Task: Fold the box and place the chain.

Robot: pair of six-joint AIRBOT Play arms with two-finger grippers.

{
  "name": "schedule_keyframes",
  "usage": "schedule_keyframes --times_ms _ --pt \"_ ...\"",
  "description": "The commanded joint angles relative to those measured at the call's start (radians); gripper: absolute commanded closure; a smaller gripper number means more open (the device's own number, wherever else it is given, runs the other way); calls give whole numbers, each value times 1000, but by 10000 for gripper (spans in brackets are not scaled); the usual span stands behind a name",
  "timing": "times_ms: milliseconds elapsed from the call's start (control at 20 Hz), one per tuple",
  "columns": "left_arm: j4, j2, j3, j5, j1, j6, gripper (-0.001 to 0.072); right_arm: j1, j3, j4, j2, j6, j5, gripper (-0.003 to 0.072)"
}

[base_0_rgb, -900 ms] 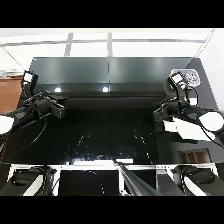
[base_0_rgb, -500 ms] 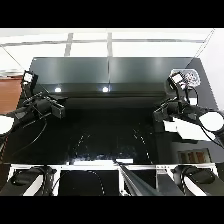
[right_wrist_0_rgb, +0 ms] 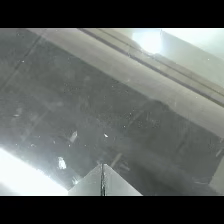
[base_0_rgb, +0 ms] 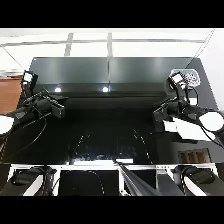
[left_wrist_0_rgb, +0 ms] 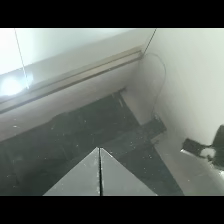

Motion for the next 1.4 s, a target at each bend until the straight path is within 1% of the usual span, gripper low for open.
schedule_keyframes --times_ms 0,100,150,250,300,350,400,450,500,600,650,750,800,900,950,1050,1100,1200,1250,1350 --pt "-11 -1 0 5 -1 0 681 0 0 76 -1 1 -175 676" --pt "-20 -16 0 63 -1 0 682 0 0 199 -6 0 -334 676" --pt "-37 -36 0 100 -1 0 681 0 0 225 -20 0 -406 676" --pt "-95 -96 0 160 -1 0 676 0 0 225 -69 0 -521 674" --pt "-133 -129 0 172 -1 0 565 -1 0 226 -105 1 -562 584" --pt "-163 -160 0 177 -1 0 283 -1 0 226 -140 1 -570 185" --pt "-211 -194 0 183 -1 0 15 -1 0 226 -174 1 -555 -34" --pt "-245 -220 2 177 0 -4 -6 -5 0 226 -199 2 -523 -34" --pt "-243 -238 8 152 0 -4 -6 -26 4 225 -218 23 -482 -34" --pt "-234 -245 29 96 2 -8 -6 -155 47 219 -241 125 -375 -34" --pt "-219 -244 43 67 5 -40 -3 -262 87 194 -253 158 -307 -34" --pt "-142 -245 65 12 30 -196 0 -482 190 71 -296 204 -185 -34" --pt "-71 -245 69 -9 51 -279 0 -602 251 -4 -329 233 -135 -34" --pt "63 -247 69 -43 97 -409 0 -820 355 -99 -399 310 -40 -34" --pt "93 -248 69 -68 122 -446 1 -914 394 -117 -435 339 21 -34" --pt "101 -248 69 -96 155 -444 1 -1072 441 -119 -510 350 162 -34" --pt "103 -248 69 -89 160 -443 1 -1115 448 -114 -541 334 225 -34" --pt "100 -250 68 -92 156 -443 1 -1137 448 -152 -605 150 367 -34" --pt "98 -253 69 -100 149 -445 1 -1136 448 -172 -632 96 415 -34" --pt "98 -261 69 -130 143 -445 1 -1134 448 -173 -663 26 446 -34"
